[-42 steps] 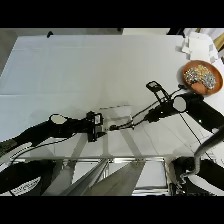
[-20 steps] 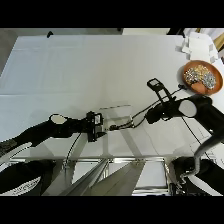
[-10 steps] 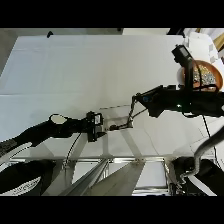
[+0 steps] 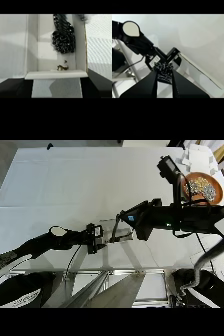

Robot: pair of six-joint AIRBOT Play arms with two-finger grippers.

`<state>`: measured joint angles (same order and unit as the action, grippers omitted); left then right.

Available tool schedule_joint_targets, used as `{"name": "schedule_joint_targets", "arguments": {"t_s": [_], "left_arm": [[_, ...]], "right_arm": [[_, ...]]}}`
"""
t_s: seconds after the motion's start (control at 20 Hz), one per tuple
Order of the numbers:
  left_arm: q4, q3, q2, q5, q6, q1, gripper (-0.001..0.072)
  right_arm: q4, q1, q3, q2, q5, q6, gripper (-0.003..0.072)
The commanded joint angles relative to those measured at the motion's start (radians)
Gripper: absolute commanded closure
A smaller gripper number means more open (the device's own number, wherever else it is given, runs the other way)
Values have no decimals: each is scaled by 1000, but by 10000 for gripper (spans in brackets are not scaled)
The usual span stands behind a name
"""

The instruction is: Fold the box and place the chain.

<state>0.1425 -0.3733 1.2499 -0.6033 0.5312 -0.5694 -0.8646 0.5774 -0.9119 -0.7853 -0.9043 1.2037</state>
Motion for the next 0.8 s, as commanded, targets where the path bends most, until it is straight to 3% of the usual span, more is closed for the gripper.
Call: {"name": "schedule_joint_targets", "arguments": {"t_s": [0.0, 0.15, 0.75], "left_arm": [[0, 0, 0, 0, 0, 0, 642], [0, 0, 0, 0, 0, 0, 642], [0, 0, 0, 0, 0, 0, 642]], "right_arm": [[-42, 22, -2, -58, -40, 3, 676], [-76, 22, 0, -119, -95, 3, 676], [-132, 104, 18, -341, -111, 6, 675]]}}
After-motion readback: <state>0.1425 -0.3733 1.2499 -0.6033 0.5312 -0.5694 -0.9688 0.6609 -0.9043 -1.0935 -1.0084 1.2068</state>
